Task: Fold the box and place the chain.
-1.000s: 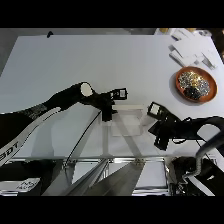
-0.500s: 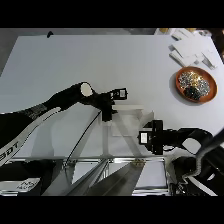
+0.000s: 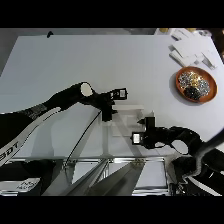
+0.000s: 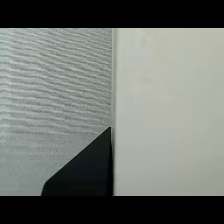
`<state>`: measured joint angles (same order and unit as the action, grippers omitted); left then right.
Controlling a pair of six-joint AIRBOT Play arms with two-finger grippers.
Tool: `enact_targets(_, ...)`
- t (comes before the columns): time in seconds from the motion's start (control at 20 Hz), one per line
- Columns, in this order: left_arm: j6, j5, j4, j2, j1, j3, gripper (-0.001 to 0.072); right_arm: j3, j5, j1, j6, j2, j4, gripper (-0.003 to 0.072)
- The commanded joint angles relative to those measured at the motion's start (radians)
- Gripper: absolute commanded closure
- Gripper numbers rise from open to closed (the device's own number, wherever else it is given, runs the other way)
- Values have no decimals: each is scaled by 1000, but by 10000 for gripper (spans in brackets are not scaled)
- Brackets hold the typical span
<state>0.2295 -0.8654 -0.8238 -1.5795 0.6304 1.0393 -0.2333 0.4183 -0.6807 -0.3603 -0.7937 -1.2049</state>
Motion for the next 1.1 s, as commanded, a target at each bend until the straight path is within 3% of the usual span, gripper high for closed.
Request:
enact_targets(0.0,0,0,0,0,1,0,699,-13,-27,63,3,-19,-4,30)
enact_targets(0.25,0,0,0,0,1,0,699,-110,118,168,4,-19,-2,30)
enact_targets(0.4,0,0,0,0,1,0,699,-172,142,227,50,-27,10,29)
enact_targets(0.75,0,0,0,0,1,0,699,-195,182,336,377,-155,297,28)
enact_targets(1.05,0,0,0,0,1,0,699,-195,322,473,696,-245,529,28)
